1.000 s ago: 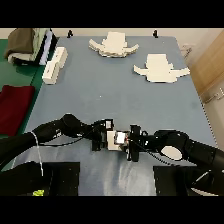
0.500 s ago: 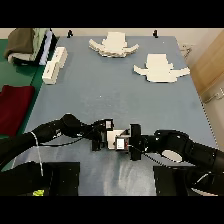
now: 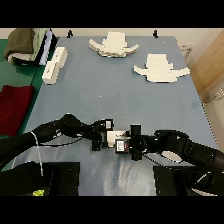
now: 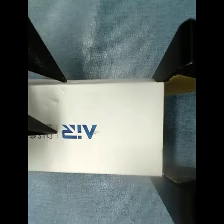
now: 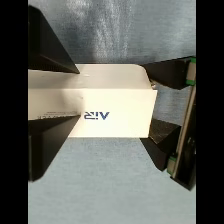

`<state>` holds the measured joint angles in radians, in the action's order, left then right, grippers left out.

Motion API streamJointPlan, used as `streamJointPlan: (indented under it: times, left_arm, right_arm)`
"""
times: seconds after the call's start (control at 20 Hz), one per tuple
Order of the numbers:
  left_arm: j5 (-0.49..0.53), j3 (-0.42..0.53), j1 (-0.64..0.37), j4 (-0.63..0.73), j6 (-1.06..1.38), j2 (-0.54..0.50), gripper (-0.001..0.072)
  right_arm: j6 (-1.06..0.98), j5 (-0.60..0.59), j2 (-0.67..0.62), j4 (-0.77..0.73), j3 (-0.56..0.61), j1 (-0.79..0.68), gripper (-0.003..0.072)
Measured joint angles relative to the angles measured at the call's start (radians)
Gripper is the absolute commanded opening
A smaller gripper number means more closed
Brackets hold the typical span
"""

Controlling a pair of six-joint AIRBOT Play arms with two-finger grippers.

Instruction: Fold the box.

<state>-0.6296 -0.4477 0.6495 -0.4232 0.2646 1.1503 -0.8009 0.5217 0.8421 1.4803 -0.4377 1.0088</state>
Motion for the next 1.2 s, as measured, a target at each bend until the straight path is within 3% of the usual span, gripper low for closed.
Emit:
streamJointPlan:
  times: [0.55, 1.05, 1.1, 1.15, 1.2]
  left_arm:
    - [-0.001, 0.0, 0.0, 0.002, -0.003, 0.0, 0.0528]
    - [-0.004, 0.0, 0.0, -0.001, 0.001, 0.0, 0.0528]
    - [-0.004, 0.0, 0.0, -0.001, 0.001, 0.0, 0.0528]
    - [-0.003, 0.0, 0.0, -0.001, 0.0, 0.0, 0.0528]
    - [-0.003, 0.0, 0.0, -0.001, 0.0, 0.0, 0.0528]
  right_arm:
    - [-0.002, 0.018, -0.053, 0.026, 0.002, 0.0, 0.0306]
    - [-0.002, -0.036, -0.133, 0.027, 0.001, 0.0, 0.0309]
    - [-0.002, -0.042, -0.134, 0.026, 0.001, 0.0, 0.0321]
    - [-0.002, -0.048, -0.134, 0.023, 0.001, 0.0, 0.0468]
    - [-0.002, -0.048, -0.134, 0.013, 0.001, 0.001, 0.0542]
